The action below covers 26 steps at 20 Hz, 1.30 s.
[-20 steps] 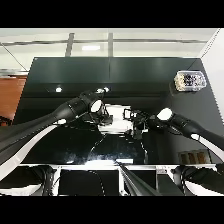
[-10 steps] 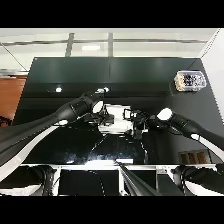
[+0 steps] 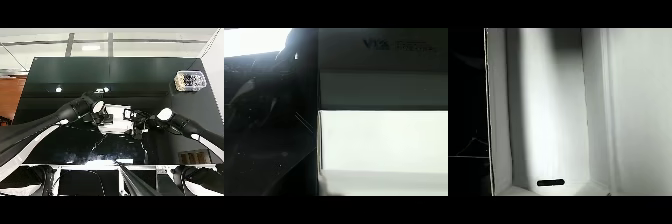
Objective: Fold the box and place the chain.
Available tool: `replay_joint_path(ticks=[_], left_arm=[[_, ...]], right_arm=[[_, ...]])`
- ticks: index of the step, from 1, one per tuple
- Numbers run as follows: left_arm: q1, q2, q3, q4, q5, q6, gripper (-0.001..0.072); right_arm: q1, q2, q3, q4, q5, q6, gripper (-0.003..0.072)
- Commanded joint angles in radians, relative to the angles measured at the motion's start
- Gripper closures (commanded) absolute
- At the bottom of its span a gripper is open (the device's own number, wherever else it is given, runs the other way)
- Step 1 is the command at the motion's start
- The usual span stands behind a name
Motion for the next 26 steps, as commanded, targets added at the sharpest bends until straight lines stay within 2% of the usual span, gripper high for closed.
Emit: replay_joint_path(ticks=[1, 2, 6, 9, 11, 15, 16, 17, 19, 20, 21, 22, 26], left_arm=[[0.0, -0.003, 0.0, -0.006, 0.01, 0.0, 0.0685], [0.0, -0.003, 0.0, -0.005, 0.01, 0.0, 0.0685], [0.0, 0.0, 0.0, -0.006, 0.008, 0.001, 0.0685], [-0.001, 0.0, 0.002, -0.007, 0.007, 0.001, 0.0685], [0.0, 0.0, 0.002, -0.019, 0.007, 0.002, 0.0684], [0.0, -0.001, 0.002, -0.026, 0.008, 0.002, 0.0684], [0.0, -0.001, 0.002, -0.026, 0.008, 0.002, 0.0684], [0.0, -0.001, 0.002, -0.026, 0.009, 0.002, 0.0684], [0.0, -0.001, 0.002, -0.026, 0.006, 0.002, 0.0684], [0.0, -0.001, 0.002, -0.026, 0.005, 0.002, 0.0684], [0.0, -0.001, 0.002, -0.026, 0.005, 0.002, 0.0684], [0.0, -0.001, 0.002, -0.026, 0.005, 0.002, 0.0684], [0.0, -0.001, 0.002, -0.026, 0.005, 0.002, 0.0684]], right_arm=[[0.0, 0.005, 0.001, 0.005, -0.002, 0.031, 0.0006], [0.0, 0.018, 0.001, 0.001, 0.0, 0.046, -0.0033], [-0.002, 0.135, 0.001, -0.164, 0.023, 0.121, -0.0031], [-0.002, 0.185, 0.001, -0.285, 0.085, 0.142, -0.0025], [0.0, 0.181, 0.0, -0.302, 0.116, 0.142, -0.0024], [0.0, 0.181, 0.0, -0.285, 0.087, 0.123, -0.0023], [0.0, 0.179, 0.0, -0.283, 0.083, 0.118, 0.006], [0.0, 0.175, 0.0, -0.282, 0.078, 0.119, 0.021], [0.0, 0.163, 0.0, -0.248, 0.061, 0.119, 0.0225], [0.001, 0.158, 0.0, -0.219, 0.053, 0.119, 0.0293], [0.001, 0.156, 0.0, -0.192, 0.052, 0.119, 0.0434], [0.001, 0.153, 0.0, -0.171, 0.053, 0.119, 0.047], [0.001, 0.149, 0.0, -0.123, 0.042, 0.121, 0.0471]])
